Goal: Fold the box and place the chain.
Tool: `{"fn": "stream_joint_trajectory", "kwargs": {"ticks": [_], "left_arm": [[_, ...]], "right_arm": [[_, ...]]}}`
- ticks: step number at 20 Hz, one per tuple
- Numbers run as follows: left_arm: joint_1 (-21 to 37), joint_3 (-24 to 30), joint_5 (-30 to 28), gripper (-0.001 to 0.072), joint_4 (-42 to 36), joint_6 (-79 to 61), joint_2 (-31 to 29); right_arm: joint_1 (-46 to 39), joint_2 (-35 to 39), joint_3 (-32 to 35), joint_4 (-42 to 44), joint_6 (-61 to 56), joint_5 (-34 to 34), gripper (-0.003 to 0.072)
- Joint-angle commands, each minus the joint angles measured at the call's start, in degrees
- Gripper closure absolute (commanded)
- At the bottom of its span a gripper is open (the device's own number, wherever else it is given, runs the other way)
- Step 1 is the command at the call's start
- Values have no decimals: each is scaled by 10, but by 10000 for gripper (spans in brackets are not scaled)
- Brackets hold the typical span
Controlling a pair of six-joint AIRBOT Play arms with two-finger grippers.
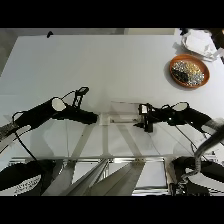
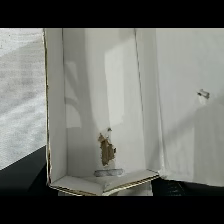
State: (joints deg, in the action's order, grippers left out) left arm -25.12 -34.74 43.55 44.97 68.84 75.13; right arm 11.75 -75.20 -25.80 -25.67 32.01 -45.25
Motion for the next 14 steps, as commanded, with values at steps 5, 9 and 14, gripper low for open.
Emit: {"fn": "stream_joint_trajectory", "kwargs": {"ticks": [5,9,14], "left_arm": [[-7,-21,-20,708,-16,2,21],[-12,-21,-16,708,-16,2,30],[-21,-21,-12,708,-17,2,39]], "right_arm": [[0,0,0,0,0,-2,276],[0,0,0,0,0,-2,276],[0,0,0,0,0,-2,276]]}}
